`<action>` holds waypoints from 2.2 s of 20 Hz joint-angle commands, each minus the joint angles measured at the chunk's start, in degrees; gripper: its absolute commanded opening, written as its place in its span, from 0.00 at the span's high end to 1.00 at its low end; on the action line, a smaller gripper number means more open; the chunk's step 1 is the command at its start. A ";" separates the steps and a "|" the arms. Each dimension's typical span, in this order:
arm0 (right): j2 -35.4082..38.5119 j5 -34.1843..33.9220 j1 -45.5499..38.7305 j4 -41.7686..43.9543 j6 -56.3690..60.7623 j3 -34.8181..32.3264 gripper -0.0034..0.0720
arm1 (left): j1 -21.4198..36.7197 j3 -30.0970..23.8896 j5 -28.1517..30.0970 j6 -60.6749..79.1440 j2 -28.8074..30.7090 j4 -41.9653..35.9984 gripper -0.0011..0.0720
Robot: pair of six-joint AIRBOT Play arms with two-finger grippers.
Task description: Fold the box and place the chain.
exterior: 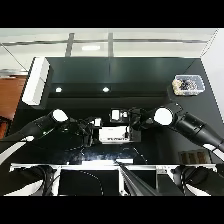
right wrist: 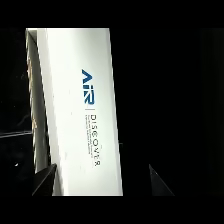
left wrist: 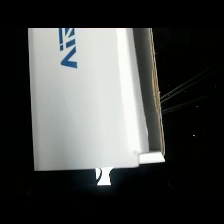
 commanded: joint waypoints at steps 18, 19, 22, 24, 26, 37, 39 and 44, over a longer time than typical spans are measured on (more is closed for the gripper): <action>-0.55 4.50 0.15 5.81 0.76 0.07 0.61 | -0.04 0.02 -0.11 0.04 -0.04 0.04 0.44; -0.55 4.90 0.15 5.81 0.81 0.07 0.61 | -0.04 0.02 -0.11 0.04 -0.04 0.07 0.43; -0.55 4.87 0.15 5.79 1.44 -0.07 0.61 | -0.04 0.02 -0.11 0.04 -0.04 0.07 0.43; -0.57 4.98 0.15 5.79 1.62 -0.35 0.62 | -0.04 0.02 -0.11 0.04 -0.04 0.04 0.44; -0.57 5.11 0.15 5.79 1.60 -0.37 0.72 | -0.04 0.02 -0.11 0.04 -0.04 0.07 0.44; -0.55 6.25 0.15 5.84 2.29 -0.37 0.68 | -0.04 0.02 -0.11 0.04 -0.04 0.07 0.43; -0.57 6.25 0.15 5.86 2.32 -0.35 0.68 | -0.04 0.02 -0.11 0.04 -0.04 0.04 0.43; -0.57 6.58 0.17 6.12 2.95 -0.37 0.68 | -0.04 0.02 -0.11 0.04 -0.04 0.07 0.44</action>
